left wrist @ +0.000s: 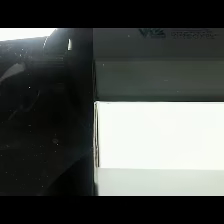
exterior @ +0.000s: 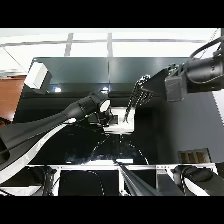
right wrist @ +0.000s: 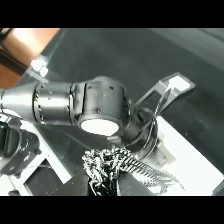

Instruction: Fold the box and place the chain.

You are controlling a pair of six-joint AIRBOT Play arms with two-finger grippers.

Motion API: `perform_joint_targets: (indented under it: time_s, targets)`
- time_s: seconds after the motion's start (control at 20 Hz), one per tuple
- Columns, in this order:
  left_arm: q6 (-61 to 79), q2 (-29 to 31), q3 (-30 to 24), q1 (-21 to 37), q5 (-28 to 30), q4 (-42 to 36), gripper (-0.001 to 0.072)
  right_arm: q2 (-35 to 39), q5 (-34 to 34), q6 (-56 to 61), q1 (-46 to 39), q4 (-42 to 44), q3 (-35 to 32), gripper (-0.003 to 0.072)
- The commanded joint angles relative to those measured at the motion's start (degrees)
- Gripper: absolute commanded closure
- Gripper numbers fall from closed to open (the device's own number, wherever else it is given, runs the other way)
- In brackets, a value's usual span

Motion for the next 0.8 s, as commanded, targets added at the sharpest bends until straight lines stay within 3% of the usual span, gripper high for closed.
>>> perform_joint_targets:
  time_s: [0.0,0.3,0.75]
  targets:
    - [0.0,0.0,0.0,0.0,0.0,0.0,0.0684,0.0,-2.2,0.0,1.3,-1.2,-7.6,0.0670]
    - [0.0,0.0,0.0,0.0,0.0,0.0,0.0683,0.0,-12.1,0.5,1.3,-2.0,-24.3,0.0670]
    - [0.0,0.0,0.0,0.0,0.0,0.0,0.0684,-0.4,-20.5,5.4,1.3,-1.8,-30.3,0.0668]
